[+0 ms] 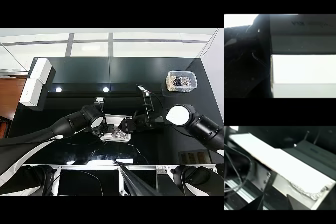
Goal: Fold the box and place the chain.
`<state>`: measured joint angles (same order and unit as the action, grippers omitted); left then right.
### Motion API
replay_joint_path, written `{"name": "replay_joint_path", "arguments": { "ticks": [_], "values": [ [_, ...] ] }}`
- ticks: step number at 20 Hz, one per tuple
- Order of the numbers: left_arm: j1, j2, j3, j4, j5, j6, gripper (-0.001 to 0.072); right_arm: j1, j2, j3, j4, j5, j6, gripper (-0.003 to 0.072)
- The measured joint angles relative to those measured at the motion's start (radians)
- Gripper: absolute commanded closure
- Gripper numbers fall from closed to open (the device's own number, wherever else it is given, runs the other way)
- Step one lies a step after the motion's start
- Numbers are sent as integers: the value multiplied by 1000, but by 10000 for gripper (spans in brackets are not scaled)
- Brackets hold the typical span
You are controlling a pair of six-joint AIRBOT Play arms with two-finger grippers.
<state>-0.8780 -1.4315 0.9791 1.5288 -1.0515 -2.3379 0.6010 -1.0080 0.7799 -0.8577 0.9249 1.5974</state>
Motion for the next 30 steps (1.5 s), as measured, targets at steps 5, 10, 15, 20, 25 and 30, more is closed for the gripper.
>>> {"name": "replay_joint_path", "arguments": {
  "ticks": [5,10,15,20,25,30],
  "values": [
    [1,0,1,0,-4,-48,597,-140,93,34,-31,116,-24,337],
    [19,9,46,-2,-63,-37,151,-323,225,45,-43,211,-35,337],
    [71,126,90,0,-188,325,149,-404,266,47,-56,264,-38,337],
    [314,287,-21,-109,-285,788,150,-421,274,47,-61,279,-38,337],
    [592,324,-254,-551,-246,1410,-8,-424,276,47,-74,282,-38,337],
    [614,288,-368,-680,-113,1975,-8,-425,276,47,-81,283,-38,338]
  ]
}}
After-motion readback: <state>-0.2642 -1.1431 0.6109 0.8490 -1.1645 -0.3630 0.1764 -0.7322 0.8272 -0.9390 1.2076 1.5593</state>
